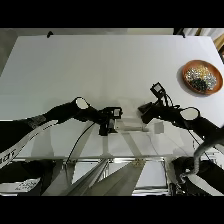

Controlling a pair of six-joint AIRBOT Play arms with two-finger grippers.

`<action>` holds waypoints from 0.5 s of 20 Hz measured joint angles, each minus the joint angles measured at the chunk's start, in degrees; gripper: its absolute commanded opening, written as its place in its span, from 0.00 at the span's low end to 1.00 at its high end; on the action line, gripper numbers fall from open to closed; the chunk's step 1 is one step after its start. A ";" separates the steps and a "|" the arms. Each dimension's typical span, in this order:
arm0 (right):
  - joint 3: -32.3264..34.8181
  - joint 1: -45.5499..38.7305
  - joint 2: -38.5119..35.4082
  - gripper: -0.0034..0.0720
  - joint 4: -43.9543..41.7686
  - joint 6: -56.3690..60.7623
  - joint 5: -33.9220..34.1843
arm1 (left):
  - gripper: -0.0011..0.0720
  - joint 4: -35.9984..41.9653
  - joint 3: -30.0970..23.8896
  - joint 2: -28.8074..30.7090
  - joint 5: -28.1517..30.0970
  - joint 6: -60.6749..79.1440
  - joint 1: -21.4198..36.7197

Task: Fold the box and place the chain.

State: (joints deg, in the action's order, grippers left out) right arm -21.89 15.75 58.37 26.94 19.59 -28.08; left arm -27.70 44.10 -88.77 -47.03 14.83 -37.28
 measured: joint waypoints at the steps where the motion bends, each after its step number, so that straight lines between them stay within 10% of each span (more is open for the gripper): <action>1: 0.00 0.04 0.57 0.07 0.33 0.66 -0.24 | 0.56 0.00 0.00 0.00 0.00 0.00 0.00; 10: -1.79 0.17 -4.94 0.07 1.66 3.15 -4.02 | 0.56 -0.17 0.00 0.00 -0.07 0.20 0.00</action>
State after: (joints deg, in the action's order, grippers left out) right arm -23.68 15.92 53.43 28.60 22.74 -32.10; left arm -27.88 44.10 -88.77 -47.09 15.03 -37.28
